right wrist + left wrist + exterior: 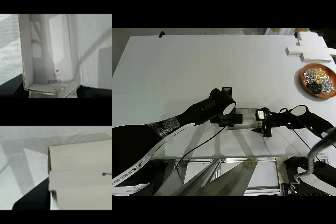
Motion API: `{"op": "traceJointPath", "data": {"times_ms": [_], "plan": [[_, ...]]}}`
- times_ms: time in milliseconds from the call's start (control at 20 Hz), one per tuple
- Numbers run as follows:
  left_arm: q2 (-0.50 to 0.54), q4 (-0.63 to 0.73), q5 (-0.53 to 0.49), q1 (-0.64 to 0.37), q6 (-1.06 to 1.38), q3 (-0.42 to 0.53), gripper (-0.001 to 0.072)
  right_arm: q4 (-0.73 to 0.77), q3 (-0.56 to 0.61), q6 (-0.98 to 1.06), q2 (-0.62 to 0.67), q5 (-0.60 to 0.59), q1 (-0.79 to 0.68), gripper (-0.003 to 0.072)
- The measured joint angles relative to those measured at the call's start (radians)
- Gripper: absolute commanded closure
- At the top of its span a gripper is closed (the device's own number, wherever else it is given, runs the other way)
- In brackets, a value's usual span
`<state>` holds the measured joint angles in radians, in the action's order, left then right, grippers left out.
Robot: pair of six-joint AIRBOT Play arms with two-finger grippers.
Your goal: Fold the box and place the chain.
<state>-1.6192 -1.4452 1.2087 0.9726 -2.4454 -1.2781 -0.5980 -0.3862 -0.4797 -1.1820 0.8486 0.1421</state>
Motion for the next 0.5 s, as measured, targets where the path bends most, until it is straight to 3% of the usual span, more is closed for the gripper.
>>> {"op": "traceJointPath", "data": {"times_ms": [500], "plan": [[-0.043, -0.035, -0.007, 0.035, -0.085, -0.002, 0.0555, 0.000, 0.000, 0.000, 0.000, 0.000, 0.000, 0.0350]]}}
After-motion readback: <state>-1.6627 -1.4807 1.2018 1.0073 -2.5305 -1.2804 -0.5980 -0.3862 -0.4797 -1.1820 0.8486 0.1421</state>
